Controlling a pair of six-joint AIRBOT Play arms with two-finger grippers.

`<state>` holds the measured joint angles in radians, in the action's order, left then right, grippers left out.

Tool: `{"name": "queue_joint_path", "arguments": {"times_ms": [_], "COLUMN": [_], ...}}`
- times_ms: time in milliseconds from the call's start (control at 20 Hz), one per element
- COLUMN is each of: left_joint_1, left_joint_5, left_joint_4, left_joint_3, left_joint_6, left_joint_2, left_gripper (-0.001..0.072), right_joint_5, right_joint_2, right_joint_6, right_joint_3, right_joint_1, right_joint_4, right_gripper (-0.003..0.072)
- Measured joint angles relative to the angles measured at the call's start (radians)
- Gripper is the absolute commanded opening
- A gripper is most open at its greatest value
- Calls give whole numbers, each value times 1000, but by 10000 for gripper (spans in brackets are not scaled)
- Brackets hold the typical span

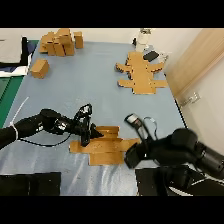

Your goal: Fold the box.

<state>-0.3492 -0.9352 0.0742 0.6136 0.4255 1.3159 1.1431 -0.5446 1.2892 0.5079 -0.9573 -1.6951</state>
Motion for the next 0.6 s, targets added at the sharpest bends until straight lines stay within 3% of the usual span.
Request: {"name": "queue_joint_path", "arguments": {"times_ms": [100, 150, 200, 250, 400, 600], "left_joint_1": [0, 0, 0, 0, 0, 0], "left_joint_5": [0, 0, 0, 0, 0, 0], "left_joint_4": [0, 0, 0, 0, 0, 0], "left_joint_3": [0, 0, 0, 0, 0, 0], "left_joint_6": [0, 0, 0, 0, 0, 0], "left_joint_2": [0, 0, 0, 0, 0, 0], "left_gripper": [12, 12, 12, 13, 12, 12], "right_joint_5": [-21, -42, -65, -92, -158, -248], "right_joint_2": [3, 4, 2, -5, -66, -195], "right_joint_6": [-56, -74, -90, -99, -120, -127], "right_joint_3": [-40, -58, -76, -90, -113, -124], "right_joint_1": [-199, -287, -372, -436, -556, -611], "right_joint_4": [147, 211, 275, 324, 430, 537], "right_gripper": [25, 163, 392, 458, 459, 458]}}
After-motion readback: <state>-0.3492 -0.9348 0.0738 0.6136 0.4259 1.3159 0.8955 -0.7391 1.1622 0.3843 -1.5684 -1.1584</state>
